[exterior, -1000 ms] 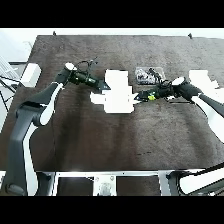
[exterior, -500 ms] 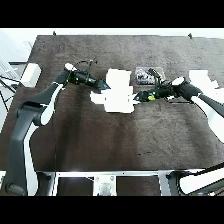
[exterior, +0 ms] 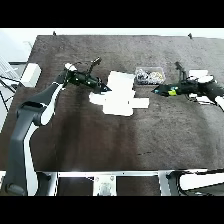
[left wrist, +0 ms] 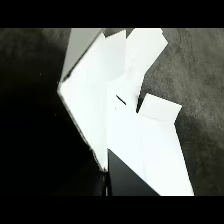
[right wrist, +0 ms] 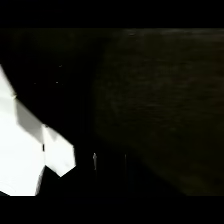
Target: Fold the box and place the chain.
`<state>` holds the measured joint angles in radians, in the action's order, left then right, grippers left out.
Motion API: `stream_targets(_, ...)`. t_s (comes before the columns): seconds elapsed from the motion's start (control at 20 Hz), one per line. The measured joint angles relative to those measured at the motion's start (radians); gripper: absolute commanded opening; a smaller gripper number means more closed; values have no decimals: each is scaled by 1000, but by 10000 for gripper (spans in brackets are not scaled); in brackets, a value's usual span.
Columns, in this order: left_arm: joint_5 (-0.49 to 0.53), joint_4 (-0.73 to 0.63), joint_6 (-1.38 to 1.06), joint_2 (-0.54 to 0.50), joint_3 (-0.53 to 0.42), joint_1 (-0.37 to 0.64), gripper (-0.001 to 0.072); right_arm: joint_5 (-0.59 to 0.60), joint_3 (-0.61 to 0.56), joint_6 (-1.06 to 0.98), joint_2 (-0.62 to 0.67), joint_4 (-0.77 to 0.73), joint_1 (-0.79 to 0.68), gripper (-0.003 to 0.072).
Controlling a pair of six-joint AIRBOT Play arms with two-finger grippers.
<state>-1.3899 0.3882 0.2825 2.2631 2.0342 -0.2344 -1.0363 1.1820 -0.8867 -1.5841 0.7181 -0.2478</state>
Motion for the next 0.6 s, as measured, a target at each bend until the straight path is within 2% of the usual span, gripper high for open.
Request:
stream_targets(0.25,21,-72,-235,-19,-56,0,13,3,-16,34,13,-7,-26,241)
stream_targets(0.6,118,-129,-452,-59,-219,6,13,130,-54,72,14,-10,24,241)
